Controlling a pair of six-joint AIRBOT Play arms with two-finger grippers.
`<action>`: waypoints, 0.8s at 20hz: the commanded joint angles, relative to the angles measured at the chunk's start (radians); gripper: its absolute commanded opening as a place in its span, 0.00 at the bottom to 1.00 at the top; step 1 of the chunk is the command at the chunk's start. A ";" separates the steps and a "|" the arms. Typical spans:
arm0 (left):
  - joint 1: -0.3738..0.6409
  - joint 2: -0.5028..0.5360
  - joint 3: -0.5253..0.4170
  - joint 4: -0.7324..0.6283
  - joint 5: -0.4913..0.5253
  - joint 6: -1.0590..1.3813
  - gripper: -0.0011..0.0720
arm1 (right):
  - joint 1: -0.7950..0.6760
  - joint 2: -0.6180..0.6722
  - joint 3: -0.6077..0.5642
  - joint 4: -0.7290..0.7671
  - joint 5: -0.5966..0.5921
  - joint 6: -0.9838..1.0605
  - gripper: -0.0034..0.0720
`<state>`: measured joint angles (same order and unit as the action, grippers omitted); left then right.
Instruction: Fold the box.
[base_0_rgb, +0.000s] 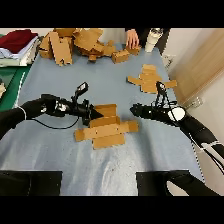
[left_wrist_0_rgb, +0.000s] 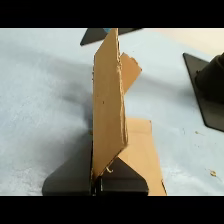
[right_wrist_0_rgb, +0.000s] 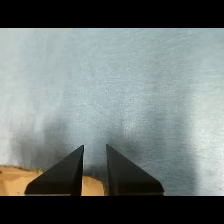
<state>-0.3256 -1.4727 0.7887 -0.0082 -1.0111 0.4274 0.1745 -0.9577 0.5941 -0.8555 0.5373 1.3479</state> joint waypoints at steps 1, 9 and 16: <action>-0.018 0.014 -0.045 -0.006 0.030 0.082 0.03 | 0.000 0.003 0.001 0.003 -0.017 0.016 0.35; -0.056 0.014 -0.044 0.042 0.012 0.053 0.03 | 0.000 0.003 0.001 -0.001 -0.020 0.016 0.35; -0.079 0.015 -0.044 0.099 -0.013 -0.025 0.03 | 0.000 0.003 0.001 -0.002 -0.020 0.016 0.35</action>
<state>-0.3977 -1.4586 0.7452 0.0700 -1.0138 0.4343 0.1745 -0.9554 0.5941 -0.8562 0.5171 1.3640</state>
